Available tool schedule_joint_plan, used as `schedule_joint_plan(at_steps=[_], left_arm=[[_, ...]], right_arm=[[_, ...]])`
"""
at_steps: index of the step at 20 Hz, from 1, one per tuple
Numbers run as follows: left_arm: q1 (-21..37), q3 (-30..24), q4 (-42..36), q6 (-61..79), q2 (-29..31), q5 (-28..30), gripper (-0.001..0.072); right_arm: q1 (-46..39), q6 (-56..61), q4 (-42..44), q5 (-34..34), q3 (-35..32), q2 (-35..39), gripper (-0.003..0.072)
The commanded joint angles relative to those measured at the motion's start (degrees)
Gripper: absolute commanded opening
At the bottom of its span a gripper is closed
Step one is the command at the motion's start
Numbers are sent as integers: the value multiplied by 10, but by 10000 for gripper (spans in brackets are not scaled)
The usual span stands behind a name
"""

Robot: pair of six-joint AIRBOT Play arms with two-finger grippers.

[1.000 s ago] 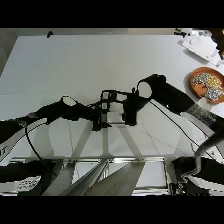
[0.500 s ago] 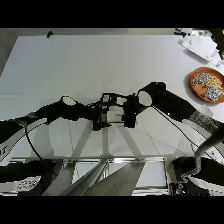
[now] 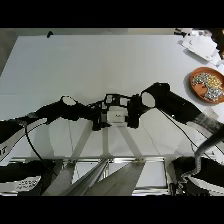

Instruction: Fold the box and place the chain.

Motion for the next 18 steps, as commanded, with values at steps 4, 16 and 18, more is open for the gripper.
schedule_joint_plan(at_steps=[4,16,18], left_arm=[[0,0,-1,-1,0,0,325],[0,0,-1,-1,0,0,325],[0,0,-1,-1,0,0,325]], right_arm=[[0,0,0,-14,0,86,469],[1,209,182,-323,-153,148,15],[1,240,277,-454,-222,148,14]])
